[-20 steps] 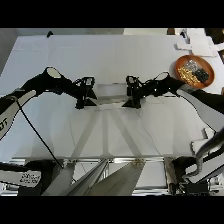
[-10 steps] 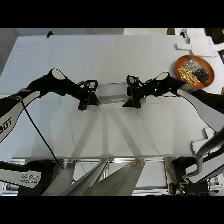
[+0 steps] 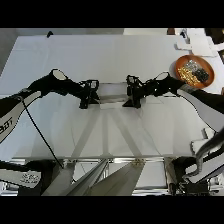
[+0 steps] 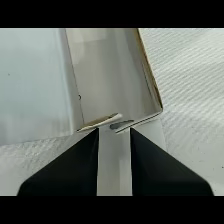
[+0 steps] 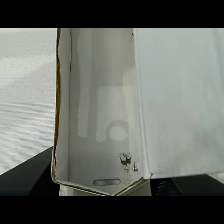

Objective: Fold the box and place the chain.

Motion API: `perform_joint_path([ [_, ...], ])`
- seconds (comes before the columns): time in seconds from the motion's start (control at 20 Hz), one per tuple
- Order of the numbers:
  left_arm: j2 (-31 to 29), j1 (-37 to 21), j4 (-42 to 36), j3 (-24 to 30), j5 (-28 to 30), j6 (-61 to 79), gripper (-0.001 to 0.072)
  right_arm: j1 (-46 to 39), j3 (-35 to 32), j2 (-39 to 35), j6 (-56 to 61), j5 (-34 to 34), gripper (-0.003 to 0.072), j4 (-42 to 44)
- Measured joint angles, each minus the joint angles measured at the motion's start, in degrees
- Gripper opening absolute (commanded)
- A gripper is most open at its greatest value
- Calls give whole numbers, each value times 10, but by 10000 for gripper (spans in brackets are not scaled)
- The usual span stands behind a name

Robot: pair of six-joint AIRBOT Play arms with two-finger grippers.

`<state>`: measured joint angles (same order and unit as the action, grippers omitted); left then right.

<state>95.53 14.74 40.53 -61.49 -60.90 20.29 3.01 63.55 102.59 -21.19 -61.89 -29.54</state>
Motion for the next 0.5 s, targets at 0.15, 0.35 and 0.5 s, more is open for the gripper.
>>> perform_joint_path([
  [0.15, 0, 0, -15, 0, -1, -1, 71, 0, 0, 0, -1, -2, 406, -1],
  [0.35, 0, 0, -39, 0, -16, -1, 160, 0, 0, 0, -1, -2, 406, -1],
  [0.5, 0, 0, -46, 0, -23, -4, 300, 0, 0, 0, 0, -2, 406, 0],
])
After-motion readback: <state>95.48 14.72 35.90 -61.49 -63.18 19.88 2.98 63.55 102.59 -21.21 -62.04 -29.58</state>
